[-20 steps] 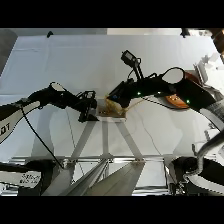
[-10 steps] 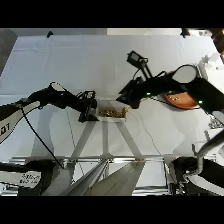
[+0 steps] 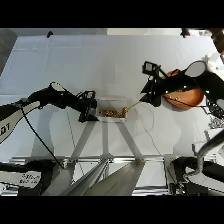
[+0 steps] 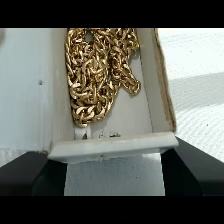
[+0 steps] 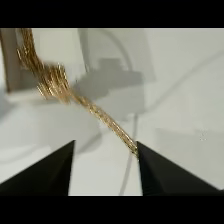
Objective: Fold the box and place the chain.
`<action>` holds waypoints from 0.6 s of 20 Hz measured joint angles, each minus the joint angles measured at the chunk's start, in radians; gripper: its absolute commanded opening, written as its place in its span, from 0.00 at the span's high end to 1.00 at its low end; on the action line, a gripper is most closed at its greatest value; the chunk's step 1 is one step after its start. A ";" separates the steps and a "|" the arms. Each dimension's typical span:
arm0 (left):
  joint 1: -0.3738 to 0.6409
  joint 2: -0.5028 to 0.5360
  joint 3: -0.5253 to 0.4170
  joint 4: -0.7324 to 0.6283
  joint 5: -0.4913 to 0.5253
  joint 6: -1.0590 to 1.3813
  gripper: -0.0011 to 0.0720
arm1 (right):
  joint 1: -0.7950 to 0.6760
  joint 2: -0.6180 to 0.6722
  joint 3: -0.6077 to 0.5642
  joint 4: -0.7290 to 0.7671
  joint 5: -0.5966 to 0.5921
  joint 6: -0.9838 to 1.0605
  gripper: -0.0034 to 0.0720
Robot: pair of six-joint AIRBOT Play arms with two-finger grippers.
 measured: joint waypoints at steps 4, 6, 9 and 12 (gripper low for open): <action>0.000 0.000 0.000 0.000 0.000 0.000 0.78 | -0.001 -0.115 0.000 -0.011 -0.060 -0.172 0.32; 0.000 0.000 0.000 0.000 0.000 0.000 0.78 | 0.006 -0.155 0.000 -0.013 -0.100 -0.236 0.32; 0.000 0.000 0.000 0.000 0.000 0.000 0.78 | 0.029 -0.198 0.000 -0.019 -0.145 -0.294 0.35; 0.000 0.000 0.000 0.000 0.000 0.000 0.78 | 0.059 -0.225 0.000 -0.051 -0.170 -0.320 0.35</action>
